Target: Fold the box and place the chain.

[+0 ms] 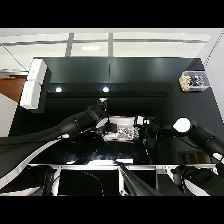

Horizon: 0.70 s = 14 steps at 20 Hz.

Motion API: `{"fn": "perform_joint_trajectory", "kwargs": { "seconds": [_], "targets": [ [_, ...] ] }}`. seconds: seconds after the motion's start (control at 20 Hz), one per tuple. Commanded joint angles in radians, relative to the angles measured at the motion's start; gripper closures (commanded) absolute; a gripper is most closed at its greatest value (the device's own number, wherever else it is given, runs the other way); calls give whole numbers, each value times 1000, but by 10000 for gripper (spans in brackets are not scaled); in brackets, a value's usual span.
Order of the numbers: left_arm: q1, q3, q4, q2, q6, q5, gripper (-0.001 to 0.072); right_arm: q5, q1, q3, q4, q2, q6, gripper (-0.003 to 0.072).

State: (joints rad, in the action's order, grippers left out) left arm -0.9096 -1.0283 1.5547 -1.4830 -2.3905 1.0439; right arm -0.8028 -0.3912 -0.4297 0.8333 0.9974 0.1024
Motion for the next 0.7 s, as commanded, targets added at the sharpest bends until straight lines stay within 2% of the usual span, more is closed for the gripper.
{"fn": "perform_joint_trajectory", "kwargs": {
  "seconds": [0.0, 0.2, 0.35, 0.65],
  "targets": [
    [0, 0, 0, -1, 0, 1, 682, 46, -23, 10, -23, 11, -32, -33],
    [0, 0, 0, -1, 0, 1, 682, 63, -27, 10, -103, 59, -128, -26],
    [0, 0, 0, -1, 0, 1, 682, 98, -31, 10, -99, 67, -134, -25],
    [0, 0, 0, -1, 0, 2, 682, 97, -31, 10, -96, 67, -134, -24]
  ]
}}
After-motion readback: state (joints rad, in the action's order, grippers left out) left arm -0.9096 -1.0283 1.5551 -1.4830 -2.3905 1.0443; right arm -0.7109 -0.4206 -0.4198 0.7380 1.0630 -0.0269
